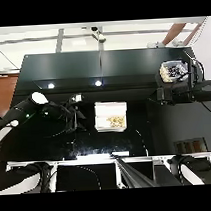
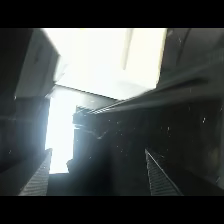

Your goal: Fold the box and place the chain.

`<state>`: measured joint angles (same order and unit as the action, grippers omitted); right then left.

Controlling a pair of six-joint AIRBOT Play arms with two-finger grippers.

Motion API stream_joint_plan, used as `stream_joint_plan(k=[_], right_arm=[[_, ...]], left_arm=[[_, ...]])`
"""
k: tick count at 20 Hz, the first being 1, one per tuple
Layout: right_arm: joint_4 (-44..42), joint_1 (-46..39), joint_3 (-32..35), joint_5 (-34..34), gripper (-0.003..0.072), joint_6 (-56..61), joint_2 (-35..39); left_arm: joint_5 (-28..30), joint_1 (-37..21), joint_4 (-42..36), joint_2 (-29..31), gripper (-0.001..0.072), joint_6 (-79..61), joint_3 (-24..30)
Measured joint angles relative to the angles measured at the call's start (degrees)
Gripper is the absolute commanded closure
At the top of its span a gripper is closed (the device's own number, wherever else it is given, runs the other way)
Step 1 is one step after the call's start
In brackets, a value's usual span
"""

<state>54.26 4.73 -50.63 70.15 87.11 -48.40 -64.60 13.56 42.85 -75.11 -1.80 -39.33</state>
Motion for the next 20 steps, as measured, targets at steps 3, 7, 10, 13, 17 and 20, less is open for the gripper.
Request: stream_joint_plan(k=[3,7,10,13,17,20], right_arm=[[0.02,0.00,0.00,-0.74,0.0354,0.17,0.00],[0.02,0.00,0.00,-1.44,0.0354,0.31,0.00],[0.02,-0.02,0.00,-1.70,0.0354,0.31,0.00],[0.02,0.00,0.00,-1.86,0.0354,0.31,0.00],[0.02,0.00,0.00,-1.90,0.0354,0.31,0.00],[0.04,0.00,0.00,-2.21,0.0354,0.31,0.00]], left_arm=[[1.33,1.46,-3.15,-1.38,-0.0004,-6.88,0.17],[5.11,4.00,-7.15,-3.04,0.0000,-10.54,0.24],[7.28,6.14,-8.63,-3.78,0.0000,-11.19,0.22],[8.57,7.54,-9.66,-4.07,0.0001,-11.39,0.17],[9.75,8.24,-10.69,-4.17,0.0002,-11.39,0.15],[9.99,8.44,-11.02,-4.17,0.0044,-11.37,0.15]])
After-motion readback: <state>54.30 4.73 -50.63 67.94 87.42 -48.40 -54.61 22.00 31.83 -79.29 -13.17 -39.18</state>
